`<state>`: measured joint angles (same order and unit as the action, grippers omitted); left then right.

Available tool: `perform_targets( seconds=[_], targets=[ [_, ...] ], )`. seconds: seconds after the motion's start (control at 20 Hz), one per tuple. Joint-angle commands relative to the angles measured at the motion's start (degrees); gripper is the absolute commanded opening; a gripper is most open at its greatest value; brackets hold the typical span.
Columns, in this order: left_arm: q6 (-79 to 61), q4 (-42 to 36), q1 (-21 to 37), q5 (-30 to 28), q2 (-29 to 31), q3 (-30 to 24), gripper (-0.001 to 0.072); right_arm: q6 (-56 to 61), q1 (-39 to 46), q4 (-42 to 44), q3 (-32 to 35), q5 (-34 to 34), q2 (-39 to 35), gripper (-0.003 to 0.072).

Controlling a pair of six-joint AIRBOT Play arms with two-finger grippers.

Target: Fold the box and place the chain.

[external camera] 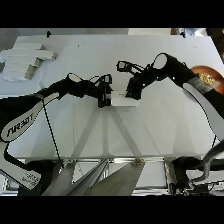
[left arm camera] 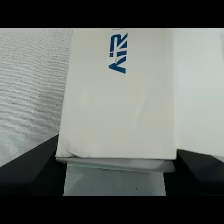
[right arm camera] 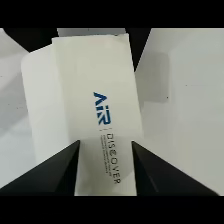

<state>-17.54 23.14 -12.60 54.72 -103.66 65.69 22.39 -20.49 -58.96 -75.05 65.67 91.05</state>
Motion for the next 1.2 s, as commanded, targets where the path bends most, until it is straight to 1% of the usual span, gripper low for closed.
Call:
perform_targets(
  seconds=[0.0,0.15,0.3,0.4,0.6,0.8,0.85,1.0,1.15],
  targets=[
    [0.0,0.0,0.0,0.0,0.0,0.0,0.0277,-0.5,-0.6,-1.4,-0.1,1.2,-2.0,0.0455],
    [0.0,0.0,0.0,0.0,0.0,0.0,0.0277,-0.6,-1.7,-4.1,0.0,-0.6,-2.7,0.0468],
    [0.0,0.0,0.0,0.0,0.0,0.0,0.0277,-0.6,-2.7,-5.8,0.8,-7.0,-2.7,0.0468],
    [0.0,0.0,0.0,0.0,0.0,0.0,0.0277,-0.6,-3.4,-6.2,1.2,-9.1,-2.7,0.0467],
    [0.0,0.0,0.0,0.0,0.0,0.0,0.0277,-0.4,-5.4,-6.8,1.2,-6.1,-2.7,0.0466],
    [0.0,0.0,0.0,0.0,0.0,0.0,0.0277,0.1,-6.2,-6.7,1.3,-6.0,-2.8,0.0465],
    [0.0,0.0,0.0,0.0,0.0,0.0,0.0277,0.1,-6.2,-6.8,1.3,-6.2,-3.2,0.0455],
    [0.0,0.0,0.0,0.0,0.0,0.0,0.0277,0.1,-6.2,-6.7,1.3,-7.4,-5.7,0.0455],
    [0.0,0.0,0.0,0.0,0.0,0.0,0.0277,0.1,-6.2,-6.7,1.5,-6.6,-7.5,0.0455]
  ],
)
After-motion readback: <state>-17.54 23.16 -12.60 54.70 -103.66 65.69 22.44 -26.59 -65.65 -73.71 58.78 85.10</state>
